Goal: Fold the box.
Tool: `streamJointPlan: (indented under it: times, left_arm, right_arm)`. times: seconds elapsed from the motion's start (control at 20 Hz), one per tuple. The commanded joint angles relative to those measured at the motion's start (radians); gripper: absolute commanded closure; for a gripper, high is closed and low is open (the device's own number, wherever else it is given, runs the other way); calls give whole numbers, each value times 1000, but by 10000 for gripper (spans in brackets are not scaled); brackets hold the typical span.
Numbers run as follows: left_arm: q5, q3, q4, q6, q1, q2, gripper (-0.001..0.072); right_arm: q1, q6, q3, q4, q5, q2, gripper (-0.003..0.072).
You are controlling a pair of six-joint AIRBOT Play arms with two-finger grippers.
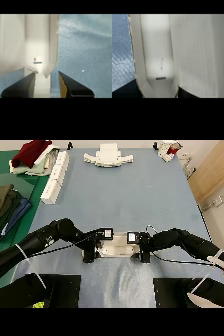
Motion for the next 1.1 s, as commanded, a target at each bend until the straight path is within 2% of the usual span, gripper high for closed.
streamJointPlan:
  times: [0.0, 0.15, 0.4, 0.45, 0.5, 0.6, 0.65, 0.7, 1.0, 1.05]
  left_arm:
    - [105, -37, -23, -1, -24, 19, 183]
    - [190, -47, -5, -1, -21, 19, 185]
    - [165, -47, 66, -53, -22, 19, 199]
    - [158, -47, 58, -53, -25, 19, 307]
    - [156, -47, 58, -51, -34, 19, 361]
    - [168, -47, 53, -45, -54, 19, 363]
    - [183, -47, 51, -40, -61, 19, 446]
    - [197, -47, 51, -32, -68, 19, 592]
    - [260, -47, -56, 34, -79, -1, 618]
    - [255, -47, -75, 54, -84, -6, 696]
  right_arm:
    - [0, 0, 1, 0, 0, -1, 241]
    - [0, 0, 1, 0, 0, -1, 241]
    - [0, 0, 1, 0, 0, -1, 241]
    - [0, 0, 1, 0, 0, -1, 241]
    - [0, 0, 1, 0, 0, -1, 241]
    - [0, 0, 1, 0, 0, -1, 241]
    - [0, 0, 1, 0, 0, -1, 240]
    - [0, 0, 1, 0, 0, -1, 241]
    - [0, 0, 1, 0, 0, -1, 241]
    - [0, 0, 1, 0, 0, -1, 241]
